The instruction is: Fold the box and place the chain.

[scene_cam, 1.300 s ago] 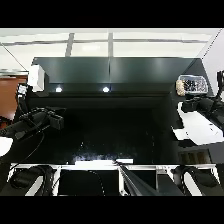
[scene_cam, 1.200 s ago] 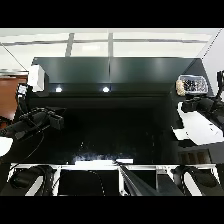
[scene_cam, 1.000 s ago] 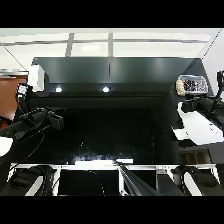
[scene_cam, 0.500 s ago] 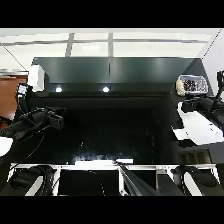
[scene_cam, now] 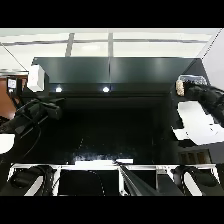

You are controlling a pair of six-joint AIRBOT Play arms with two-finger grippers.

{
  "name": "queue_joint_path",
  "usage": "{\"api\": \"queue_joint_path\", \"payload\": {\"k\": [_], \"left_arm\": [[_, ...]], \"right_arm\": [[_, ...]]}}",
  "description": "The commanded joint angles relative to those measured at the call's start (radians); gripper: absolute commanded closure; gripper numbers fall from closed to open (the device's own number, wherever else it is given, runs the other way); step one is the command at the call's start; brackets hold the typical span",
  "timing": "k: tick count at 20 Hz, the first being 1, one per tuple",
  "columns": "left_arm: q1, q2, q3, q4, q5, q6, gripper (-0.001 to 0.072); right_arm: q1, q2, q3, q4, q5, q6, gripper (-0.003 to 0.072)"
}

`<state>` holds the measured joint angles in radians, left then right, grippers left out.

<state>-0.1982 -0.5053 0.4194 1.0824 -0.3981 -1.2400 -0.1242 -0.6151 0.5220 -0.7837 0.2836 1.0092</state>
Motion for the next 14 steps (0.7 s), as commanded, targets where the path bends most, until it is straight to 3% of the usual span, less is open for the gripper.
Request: {"api": "queue_joint_path", "payload": {"k": [1, 2, 3, 6, 8, 9, 11, 14], "left_arm": [[0.000, -0.101, 0.001, -0.048, 0.179, -0.024, 0.0000], [0.000, -0.132, 0.001, -0.064, 0.188, -0.024, -0.0001], [0.000, -0.161, 0.001, -0.074, 0.185, -0.024, 0.0000], [-0.013, -0.200, 0.001, -0.074, 0.146, -0.024, 0.0000], [-0.014, -0.200, 0.001, -0.074, 0.127, -0.024, 0.0000], [-0.014, -0.200, 0.001, -0.074, 0.128, -0.023, 0.0000], [-0.014, -0.200, 0.001, -0.073, 0.128, -0.023, 0.0000], [-0.014, -0.200, 0.001, -0.074, 0.120, -0.024, 0.0000]], "right_arm": [[-0.004, -0.090, 0.000, -0.102, -0.347, -0.050, -0.0022], [-0.025, -0.136, 0.009, -0.123, -0.380, -0.098, -0.0021], [-0.082, -0.190, 0.041, -0.124, -0.335, -0.160, -0.0021], [-0.381, -0.359, 0.211, -0.111, -0.101, -0.050, -0.0021], [-0.597, -0.449, 0.327, -0.139, 0.122, 0.089, -0.0020], [-0.689, -0.507, 0.389, -0.187, 0.292, 0.134, -0.0021], [-0.839, -0.640, 0.521, -0.398, 0.648, 0.252, -0.0021], [-0.929, -0.745, 0.615, -0.624, 0.824, 0.299, -0.0020]]}}
